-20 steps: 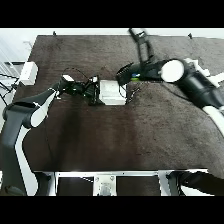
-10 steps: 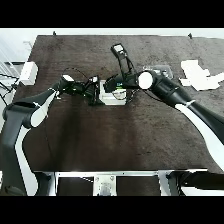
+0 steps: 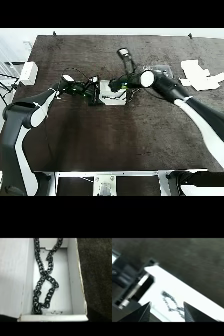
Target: Fold the box and place the chain.
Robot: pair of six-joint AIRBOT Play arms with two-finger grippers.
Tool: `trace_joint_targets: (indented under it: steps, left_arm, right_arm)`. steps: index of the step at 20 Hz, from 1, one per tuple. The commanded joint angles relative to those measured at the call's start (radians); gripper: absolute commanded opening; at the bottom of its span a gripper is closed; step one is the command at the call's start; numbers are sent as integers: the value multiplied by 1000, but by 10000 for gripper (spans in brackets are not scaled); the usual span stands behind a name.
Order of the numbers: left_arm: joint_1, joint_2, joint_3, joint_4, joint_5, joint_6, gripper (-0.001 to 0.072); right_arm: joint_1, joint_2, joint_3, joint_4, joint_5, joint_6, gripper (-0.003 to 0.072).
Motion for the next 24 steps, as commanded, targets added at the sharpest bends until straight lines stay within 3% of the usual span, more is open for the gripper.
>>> trace_joint_targets:
  steps: [1, 5, 8, 15, 24]
  left_arm:
    - [0, 0, 0, 0, 0, 0, 474]
    - [0, 0, 0, 0, 0, 0, 474]
    - [0, 0, 0, 0, 0, 0, 474]
    - [0, 0, 0, 0, 0, 0, 474]
    - [0, 0, 0, 0, 0, 0, 474]
  right_arm:
    - [-111, 74, 0, -80, 123, 89, 494]
    - [-294, 55, -43, -117, 124, 277, 493]
    - [-365, -38, -63, -108, 59, 310, 494]
    - [-365, -230, -38, 22, -15, 324, 494]
    - [-302, -269, -27, 26, -74, 483, 480]
